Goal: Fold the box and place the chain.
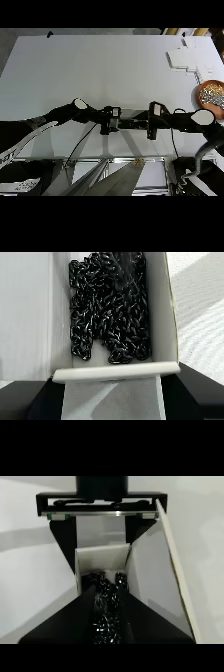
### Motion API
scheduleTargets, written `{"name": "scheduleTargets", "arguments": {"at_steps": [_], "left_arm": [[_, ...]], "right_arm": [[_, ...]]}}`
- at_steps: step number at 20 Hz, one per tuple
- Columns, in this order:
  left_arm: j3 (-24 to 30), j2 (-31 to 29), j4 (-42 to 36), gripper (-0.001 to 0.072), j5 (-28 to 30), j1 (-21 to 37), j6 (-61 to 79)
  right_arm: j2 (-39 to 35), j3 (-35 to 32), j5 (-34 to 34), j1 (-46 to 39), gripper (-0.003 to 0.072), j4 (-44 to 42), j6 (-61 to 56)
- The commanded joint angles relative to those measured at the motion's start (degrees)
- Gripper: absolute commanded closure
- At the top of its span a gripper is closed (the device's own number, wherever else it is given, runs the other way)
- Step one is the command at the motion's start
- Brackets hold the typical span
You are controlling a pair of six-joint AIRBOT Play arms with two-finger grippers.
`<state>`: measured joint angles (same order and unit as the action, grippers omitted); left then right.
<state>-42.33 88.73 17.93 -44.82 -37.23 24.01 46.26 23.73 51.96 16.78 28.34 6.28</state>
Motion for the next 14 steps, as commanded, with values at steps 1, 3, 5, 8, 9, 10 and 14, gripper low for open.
{"name": "scheduleTargets", "arguments": {"at_steps": [1, 3, 5, 8, 9, 10, 14], "left_arm": [[0.00, 0.00, 0.00, 0.0501, 0.00, 0.00, 0.02], [0.00, 0.00, 0.00, 0.0501, 0.00, 0.00, 0.00], [0.00, 0.00, 0.00, 0.0501, 0.02, 0.00, 0.02], [0.00, 0.00, 0.00, 0.0501, 0.00, 0.00, 0.02], [0.00, 0.00, 0.00, 0.0501, 0.00, 0.00, 0.00], [0.00, 0.00, 0.00, 0.0501, 0.00, 0.00, 0.00], [0.00, 0.00, 0.00, 0.0501, 0.00, 0.00, 0.02]], "right_arm": [[0.52, 1.95, -3.52, 2.49, 0.0477, 4.96, -5.25], [1.97, 7.23, -1.42, 2.49, 0.0478, 7.02, -7.91], [5.84, 14.88, 2.27, 2.49, 0.0490, 11.19, -12.28], [14.71, 27.06, 7.91, 2.49, 0.0638, 20.00, -19.61], [17.29, 29.81, 9.18, 2.49, 0.0652, 22.03, -21.16], [19.28, 31.50, 9.40, 2.49, 0.0652, 23.06, -21.77], [21.59, 31.87, 8.76, 2.51, 0.0670, 26.14, -21.77]]}}
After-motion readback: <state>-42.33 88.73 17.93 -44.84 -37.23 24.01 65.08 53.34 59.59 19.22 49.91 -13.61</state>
